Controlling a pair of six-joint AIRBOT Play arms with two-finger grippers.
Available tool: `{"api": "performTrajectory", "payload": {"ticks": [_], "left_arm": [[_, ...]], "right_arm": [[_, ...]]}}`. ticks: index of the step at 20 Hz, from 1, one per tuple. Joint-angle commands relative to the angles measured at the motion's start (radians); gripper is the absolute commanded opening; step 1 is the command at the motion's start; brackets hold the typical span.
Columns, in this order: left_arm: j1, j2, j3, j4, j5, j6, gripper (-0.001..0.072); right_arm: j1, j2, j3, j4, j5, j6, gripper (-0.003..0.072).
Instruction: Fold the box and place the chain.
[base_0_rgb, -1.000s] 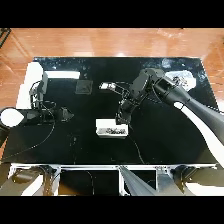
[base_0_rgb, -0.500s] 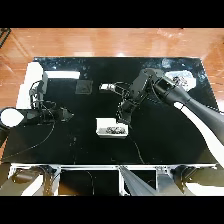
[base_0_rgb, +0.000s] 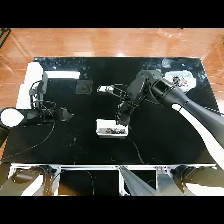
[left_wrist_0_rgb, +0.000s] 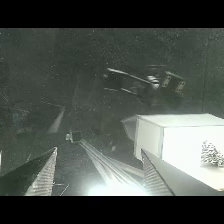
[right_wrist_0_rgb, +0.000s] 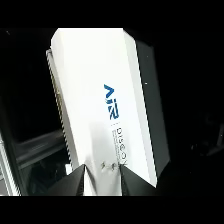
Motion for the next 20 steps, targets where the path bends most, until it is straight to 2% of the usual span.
{"api": "performTrajectory", "payload": {"ticks": [1,6,8,20], "left_arm": [[0.001,0.0,0.0,0.0,0.0,0.0,0.0621],[0.001,0.0,0.0,0.0,0.0,0.0,0.0622],[0.001,0.0,0.0,0.0,0.0,0.0,0.0622],[0.002,0.0,0.0,0.0,0.0,0.0,0.0622]], "right_arm": [[0.021,-0.001,0.0,-0.034,0.007,0.012,0.0258],[0.047,-0.001,0.0,-0.055,0.002,0.026,0.0257],[0.068,-0.001,0.0,-0.07,0.001,0.027,0.0228],[0.081,0.0,0.0,-0.114,0.002,0.058,0.0228]]}}
